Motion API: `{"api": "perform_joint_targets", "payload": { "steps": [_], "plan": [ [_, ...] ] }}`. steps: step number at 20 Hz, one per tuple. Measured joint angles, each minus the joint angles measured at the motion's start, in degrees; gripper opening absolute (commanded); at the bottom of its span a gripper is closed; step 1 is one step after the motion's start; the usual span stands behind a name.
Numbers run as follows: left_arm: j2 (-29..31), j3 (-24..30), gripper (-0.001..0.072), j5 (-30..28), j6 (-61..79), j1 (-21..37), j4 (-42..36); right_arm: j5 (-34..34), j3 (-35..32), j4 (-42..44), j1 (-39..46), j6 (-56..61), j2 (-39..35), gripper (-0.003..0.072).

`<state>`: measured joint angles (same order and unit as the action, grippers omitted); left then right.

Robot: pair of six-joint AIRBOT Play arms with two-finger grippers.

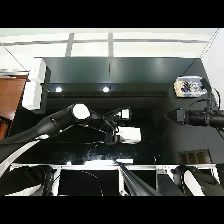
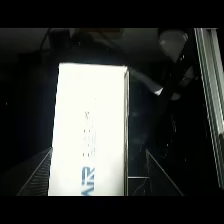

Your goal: Fold the box and place the chain.

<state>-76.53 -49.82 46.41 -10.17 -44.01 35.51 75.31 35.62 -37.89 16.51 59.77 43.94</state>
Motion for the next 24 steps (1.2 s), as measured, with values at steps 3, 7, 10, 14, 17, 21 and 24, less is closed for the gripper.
{"api": "perform_joint_targets", "payload": {
  "steps": [3, 7, 10, 14, 17, 21, 24],
  "plan": [
    [-2.45, -1.01, 0.0713, 0.04, -2.03, -0.85, -0.26, -0.11, 0.0, -0.07, 0.11, -0.26, 0.0, 0.0012],
    [-3.67, -1.49, 0.0713, 0.02, -3.17, -1.2, -0.52, -0.13, 0.0, -0.13, 0.11, -0.68, 0.0, 0.0012],
    [-3.96, -1.66, 0.0713, 0.0, -3.54, -1.29, -0.44, -0.15, 0.0, -0.17, 0.11, -0.9, 0.0, 0.0012],
    [-4.04, -2.73, 0.0713, 0.55, -3.78, -1.31, 0.26, -0.35, 0.0, -0.2, 0.11, -1.01, 0.0, 0.0011],
    [-4.02, -3.23, 0.0713, -0.24, -3.78, -1.29, 1.29, -0.35, 0.0, -0.22, 0.11, -1.05, 0.0, 0.0012],
    [-4.13, -3.45, 0.0713, -0.81, -4.46, -1.27, 2.89, -0.46, 0.0, -0.28, 0.11, -1.07, -0.02, 0.0012],
    [-4.33, -3.48, 0.0713, -0.81, -5.18, -1.33, 3.85, -0.55, 0.0, -0.31, 0.11, -1.09, 0.0, 0.0012]
  ]
}}
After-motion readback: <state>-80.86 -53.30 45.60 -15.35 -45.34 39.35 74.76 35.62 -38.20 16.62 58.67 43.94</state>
